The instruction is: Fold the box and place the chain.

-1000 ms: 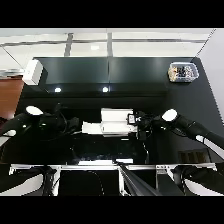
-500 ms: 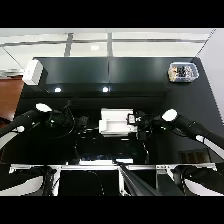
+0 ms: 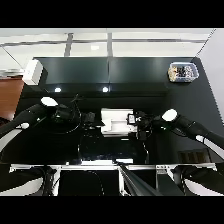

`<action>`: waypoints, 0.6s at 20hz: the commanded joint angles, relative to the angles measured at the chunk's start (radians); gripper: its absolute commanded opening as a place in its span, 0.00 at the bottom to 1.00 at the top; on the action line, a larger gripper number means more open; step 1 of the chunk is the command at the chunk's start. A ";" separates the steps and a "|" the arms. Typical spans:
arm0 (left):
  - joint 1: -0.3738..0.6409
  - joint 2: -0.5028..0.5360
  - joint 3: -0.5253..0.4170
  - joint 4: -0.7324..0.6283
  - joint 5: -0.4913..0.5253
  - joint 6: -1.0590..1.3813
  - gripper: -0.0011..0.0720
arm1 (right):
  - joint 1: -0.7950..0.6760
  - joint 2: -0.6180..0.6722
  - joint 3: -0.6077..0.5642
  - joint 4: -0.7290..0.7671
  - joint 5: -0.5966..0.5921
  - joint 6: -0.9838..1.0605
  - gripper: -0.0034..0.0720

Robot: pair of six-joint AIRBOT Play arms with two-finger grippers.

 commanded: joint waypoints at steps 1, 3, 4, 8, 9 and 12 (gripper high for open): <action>-0.045 0.000 0.050 0.100 0.011 -0.133 0.56 | 0.000 0.000 0.000 0.000 0.000 0.000 0.24; -0.078 0.000 0.093 0.234 0.013 -0.255 0.56 | 0.000 0.000 0.000 0.001 0.000 0.000 0.24; -0.094 0.000 0.113 0.289 0.013 -0.298 0.56 | 0.000 0.000 0.000 0.001 0.000 0.000 0.24; -0.151 0.000 0.189 0.441 0.018 -0.429 0.56 | 0.000 0.000 0.000 0.001 0.000 0.001 0.24; -0.162 0.000 0.202 0.463 0.028 -0.452 0.56 | 0.000 0.000 0.000 0.001 0.000 0.000 0.24; -0.195 0.000 0.209 0.490 0.071 -0.510 0.55 | 0.000 0.000 0.000 0.000 0.000 0.000 0.24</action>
